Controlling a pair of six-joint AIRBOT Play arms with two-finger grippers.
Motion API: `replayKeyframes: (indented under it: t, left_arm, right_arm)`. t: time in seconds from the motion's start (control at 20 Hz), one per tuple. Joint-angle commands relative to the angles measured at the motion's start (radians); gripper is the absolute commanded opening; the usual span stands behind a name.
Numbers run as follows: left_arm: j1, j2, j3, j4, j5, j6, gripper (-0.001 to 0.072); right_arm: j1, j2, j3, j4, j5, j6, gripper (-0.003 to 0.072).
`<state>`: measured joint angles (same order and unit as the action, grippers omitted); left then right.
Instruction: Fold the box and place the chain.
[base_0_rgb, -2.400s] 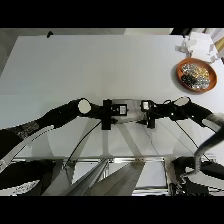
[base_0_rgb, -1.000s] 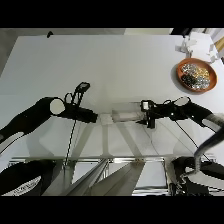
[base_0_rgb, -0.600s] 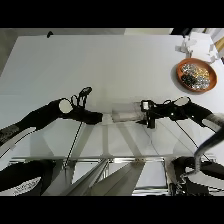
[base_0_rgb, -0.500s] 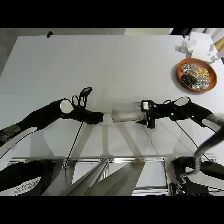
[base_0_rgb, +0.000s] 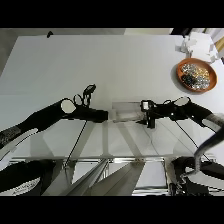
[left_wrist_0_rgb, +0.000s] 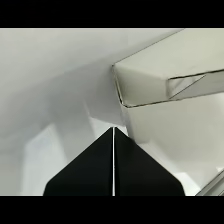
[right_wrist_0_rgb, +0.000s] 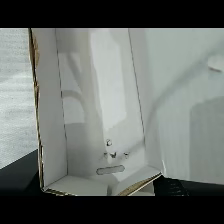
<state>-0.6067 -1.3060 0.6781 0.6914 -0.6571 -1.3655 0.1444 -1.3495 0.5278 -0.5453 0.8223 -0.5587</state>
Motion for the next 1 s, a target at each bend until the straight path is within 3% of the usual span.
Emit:
replayKeyframes:
  t: [0.0,0.1,0.3,0.35,0.95]
  left_arm:
    - [-0.014,0.003,0.035,-0.026,0.01,0.018,0.003]
    - [-0.014,0.003,0.044,-0.026,0.01,0.014,0.0112]
    - [-0.014,0.002,0.044,-0.026,0.003,0.014,0.0115]
    - [-0.014,0.003,0.045,-0.026,0.003,0.014,0.0163]
    - [0.004,0.037,0.045,-0.023,-0.045,0.003,0.021]
  right_arm:
    - [0.0,0.001,0.0,0.0,0.0,0.0,0.0414]
    - [0.0,0.001,0.0,0.0,0.0,0.0,0.0414]
    - [0.0,0.001,0.0,0.0,0.0,0.0,0.0414]
    - [0.0,0.001,0.0,0.0,0.0,0.0,0.0414]
    - [0.0,0.001,0.0,0.0,0.0,0.0,0.0414]
